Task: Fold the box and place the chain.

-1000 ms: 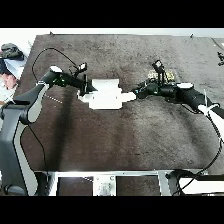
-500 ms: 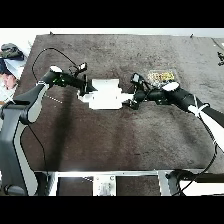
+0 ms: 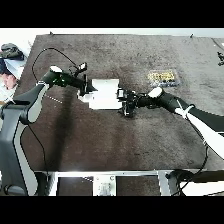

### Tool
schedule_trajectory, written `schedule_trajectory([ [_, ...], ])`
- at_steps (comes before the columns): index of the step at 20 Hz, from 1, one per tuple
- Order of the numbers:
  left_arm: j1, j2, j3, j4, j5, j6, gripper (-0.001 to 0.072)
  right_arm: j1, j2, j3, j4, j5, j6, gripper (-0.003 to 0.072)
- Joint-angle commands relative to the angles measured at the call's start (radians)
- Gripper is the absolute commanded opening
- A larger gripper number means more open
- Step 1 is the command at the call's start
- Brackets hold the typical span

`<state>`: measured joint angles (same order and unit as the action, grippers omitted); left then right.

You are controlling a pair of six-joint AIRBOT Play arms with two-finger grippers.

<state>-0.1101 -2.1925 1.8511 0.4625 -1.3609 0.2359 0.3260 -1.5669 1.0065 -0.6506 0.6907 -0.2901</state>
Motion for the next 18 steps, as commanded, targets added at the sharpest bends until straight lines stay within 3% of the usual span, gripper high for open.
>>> schedule_trajectory([
  [1,0.001,-0.001,0.0,0.0,0.0,0.0,0.0013,0.036,-0.008,0.0,-0.035,-0.065,-0.013,0.0629],
  [10,0.001,-0.001,0.0,0.0,0.0,0.0,0.0013,0.036,-0.035,0.001,0.008,-0.211,-0.006,0.0628],
  [18,0.001,-0.001,0.0,0.0,0.001,0.0,0.0013,0.0,0.003,0.036,0.053,-0.169,-0.004,0.063],
])
